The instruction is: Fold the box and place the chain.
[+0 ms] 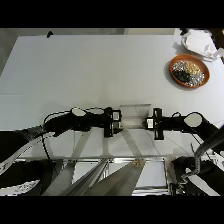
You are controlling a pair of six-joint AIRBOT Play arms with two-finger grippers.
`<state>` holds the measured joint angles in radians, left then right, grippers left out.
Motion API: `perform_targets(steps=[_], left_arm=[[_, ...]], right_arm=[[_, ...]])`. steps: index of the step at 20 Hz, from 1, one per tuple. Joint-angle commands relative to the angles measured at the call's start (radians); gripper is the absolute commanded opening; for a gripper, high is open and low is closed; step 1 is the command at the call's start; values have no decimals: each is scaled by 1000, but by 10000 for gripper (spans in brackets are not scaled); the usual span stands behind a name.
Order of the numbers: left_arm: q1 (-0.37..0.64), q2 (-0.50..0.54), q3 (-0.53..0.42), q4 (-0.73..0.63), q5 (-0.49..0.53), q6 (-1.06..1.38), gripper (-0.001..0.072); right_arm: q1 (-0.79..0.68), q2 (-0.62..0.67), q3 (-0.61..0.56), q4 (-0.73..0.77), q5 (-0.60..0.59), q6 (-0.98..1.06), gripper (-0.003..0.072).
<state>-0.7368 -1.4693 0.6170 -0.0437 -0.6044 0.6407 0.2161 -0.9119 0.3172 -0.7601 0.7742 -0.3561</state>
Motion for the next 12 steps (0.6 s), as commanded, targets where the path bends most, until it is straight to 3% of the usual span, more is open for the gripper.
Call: perform_targets(steps=[1,3,4,5,8,10,12], left_arm=[[0,0,0,-1,2,-2,274],[0,0,0,-1,2,-2,274],[0,0,0,-1,2,-2,274],[0,0,0,-1,2,-2,274],[0,0,0,-1,2,-2,274],[0,0,0,-1,2,-2,274],[0,0,0,-1,2,-2,274]], right_arm=[[7,-1,-2,5,-6,-11,103],[7,-11,-2,5,-8,-11,157],[7,-24,-2,5,-10,-11,266],[7,-37,-2,5,-16,-11,321],[7,-59,-2,5,-45,-12,346],[7,-59,-2,14,-71,-12,472],[7,-58,-2,39,-91,-12,481]])
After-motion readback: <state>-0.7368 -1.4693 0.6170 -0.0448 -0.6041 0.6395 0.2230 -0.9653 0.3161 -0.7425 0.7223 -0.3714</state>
